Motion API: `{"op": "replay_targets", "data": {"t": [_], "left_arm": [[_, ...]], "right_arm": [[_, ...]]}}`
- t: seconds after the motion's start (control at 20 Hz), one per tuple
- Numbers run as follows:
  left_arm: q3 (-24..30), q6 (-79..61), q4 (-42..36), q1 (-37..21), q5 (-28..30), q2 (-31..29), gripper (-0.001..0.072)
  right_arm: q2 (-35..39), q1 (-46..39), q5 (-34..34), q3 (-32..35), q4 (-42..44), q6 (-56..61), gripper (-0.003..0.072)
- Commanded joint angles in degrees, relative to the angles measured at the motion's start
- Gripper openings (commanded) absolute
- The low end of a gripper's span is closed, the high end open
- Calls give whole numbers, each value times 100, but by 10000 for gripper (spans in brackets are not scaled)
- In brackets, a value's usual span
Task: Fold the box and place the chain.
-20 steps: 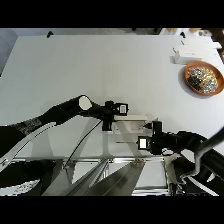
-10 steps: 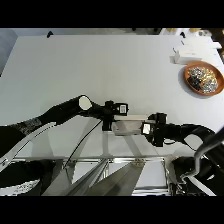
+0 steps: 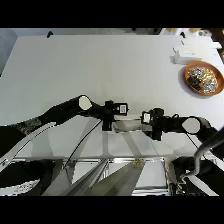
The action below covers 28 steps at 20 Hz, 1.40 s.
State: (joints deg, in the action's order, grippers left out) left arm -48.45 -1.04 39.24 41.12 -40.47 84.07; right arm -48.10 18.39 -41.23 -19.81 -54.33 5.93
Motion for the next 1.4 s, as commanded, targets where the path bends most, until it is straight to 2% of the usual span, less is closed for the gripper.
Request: {"op": "replay_targets", "data": {"t": [0.0,0.3,0.55,0.95,1.0,1.05,1.15,1.25,1.35], "left_arm": [[-2,-2,0,4,-7,-2,9],[-2,-2,2,4,-7,-2,9],[-2,-2,2,4,-7,-2,9],[-2,-2,2,4,-7,-2,9],[-2,-2,0,4,-7,-2,9],[-2,-2,0,4,-7,-2,9],[-2,-2,0,4,-7,-2,9],[-2,-2,2,4,-7,-2,9],[-2,0,0,4,-7,-2,9]], "right_arm": [[-144,-321,-39,-15,409,-756,693],[-682,-352,-326,-17,1281,-1985,692],[-1008,-352,-553,-15,1233,-1998,670],[-1405,-352,-527,-15,1307,-2260,634],[-1416,-352,-522,-15,1316,-2267,599],[-1419,-352,-520,-15,1320,-2277,530],[-1419,-352,-461,-17,1408,-2277,512],[-1419,-352,-439,-15,1405,-2275,430],[-1416,-352,-437,-15,1405,-2275,402]]}}
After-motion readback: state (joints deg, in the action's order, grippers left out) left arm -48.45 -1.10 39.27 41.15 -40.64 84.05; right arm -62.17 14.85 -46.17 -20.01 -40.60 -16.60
